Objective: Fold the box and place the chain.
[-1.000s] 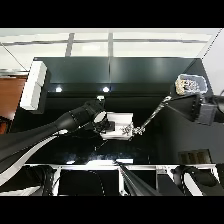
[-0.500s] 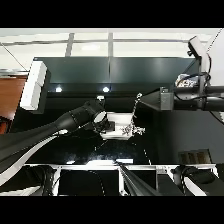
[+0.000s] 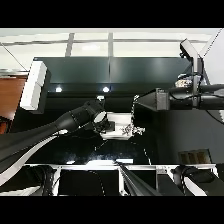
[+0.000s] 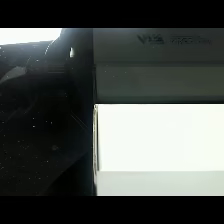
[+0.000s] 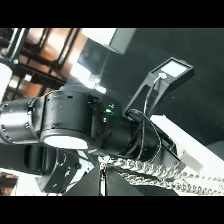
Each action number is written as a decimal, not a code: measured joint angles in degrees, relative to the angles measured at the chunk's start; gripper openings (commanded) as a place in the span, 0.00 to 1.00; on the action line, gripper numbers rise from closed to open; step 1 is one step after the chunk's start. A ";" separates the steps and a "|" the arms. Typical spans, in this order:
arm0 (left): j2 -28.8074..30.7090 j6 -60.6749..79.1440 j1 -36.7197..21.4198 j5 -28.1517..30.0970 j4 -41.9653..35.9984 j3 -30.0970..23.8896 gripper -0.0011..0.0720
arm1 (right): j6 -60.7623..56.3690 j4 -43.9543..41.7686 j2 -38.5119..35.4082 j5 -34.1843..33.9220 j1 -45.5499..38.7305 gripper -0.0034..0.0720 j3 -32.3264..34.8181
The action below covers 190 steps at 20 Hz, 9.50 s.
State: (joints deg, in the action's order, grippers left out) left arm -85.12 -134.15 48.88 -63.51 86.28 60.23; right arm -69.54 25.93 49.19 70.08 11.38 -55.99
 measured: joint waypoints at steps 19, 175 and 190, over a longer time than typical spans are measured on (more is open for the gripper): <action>0.00 0.02 0.00 0.00 0.00 0.00 0.06 | 2.49 -1.99 -0.09 11.41 -8.55 0.06 -13.99; 0.00 -0.04 0.00 0.24 0.00 0.00 0.06 | 78.25 5.49 19.41 -35.76 7.74 0.69 28.22; 0.00 -0.04 -0.02 0.28 0.00 0.00 0.06 | 75.47 6.05 19.34 -37.24 7.74 0.06 28.17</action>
State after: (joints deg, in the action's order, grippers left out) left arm -85.12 -134.19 48.86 -63.22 86.28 60.23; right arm 5.93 31.99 68.53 32.84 19.11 -27.81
